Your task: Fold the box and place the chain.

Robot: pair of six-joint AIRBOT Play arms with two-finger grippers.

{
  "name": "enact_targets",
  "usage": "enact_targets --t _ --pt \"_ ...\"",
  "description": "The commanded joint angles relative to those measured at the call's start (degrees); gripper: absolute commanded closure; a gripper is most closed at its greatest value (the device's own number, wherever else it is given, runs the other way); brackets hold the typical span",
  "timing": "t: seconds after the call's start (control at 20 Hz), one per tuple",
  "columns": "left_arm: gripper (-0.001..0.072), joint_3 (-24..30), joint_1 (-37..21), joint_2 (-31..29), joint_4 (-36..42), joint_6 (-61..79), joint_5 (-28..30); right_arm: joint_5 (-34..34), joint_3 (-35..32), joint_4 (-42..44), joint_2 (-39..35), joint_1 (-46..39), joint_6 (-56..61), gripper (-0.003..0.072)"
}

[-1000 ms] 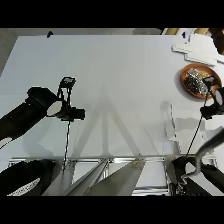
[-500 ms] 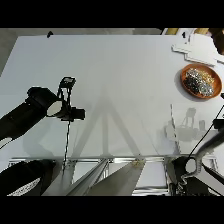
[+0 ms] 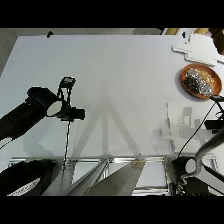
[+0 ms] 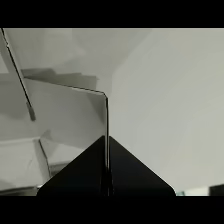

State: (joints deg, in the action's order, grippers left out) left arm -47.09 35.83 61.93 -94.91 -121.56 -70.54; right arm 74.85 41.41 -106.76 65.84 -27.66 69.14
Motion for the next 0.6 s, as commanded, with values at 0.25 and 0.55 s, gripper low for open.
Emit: enact_targets --t 0.25,0.55 --pt "0.0701 0.00 -0.04 0.00 -0.02 0.02 0.00 -3.28 -2.14 30.21 -20.94 19.87 1.11 0.0669" --pt "0.0701 0.00 -0.02 0.00 0.00 0.02 0.02 -18.29 -17.97 36.57 -31.10 34.01 11.41 0.0668"
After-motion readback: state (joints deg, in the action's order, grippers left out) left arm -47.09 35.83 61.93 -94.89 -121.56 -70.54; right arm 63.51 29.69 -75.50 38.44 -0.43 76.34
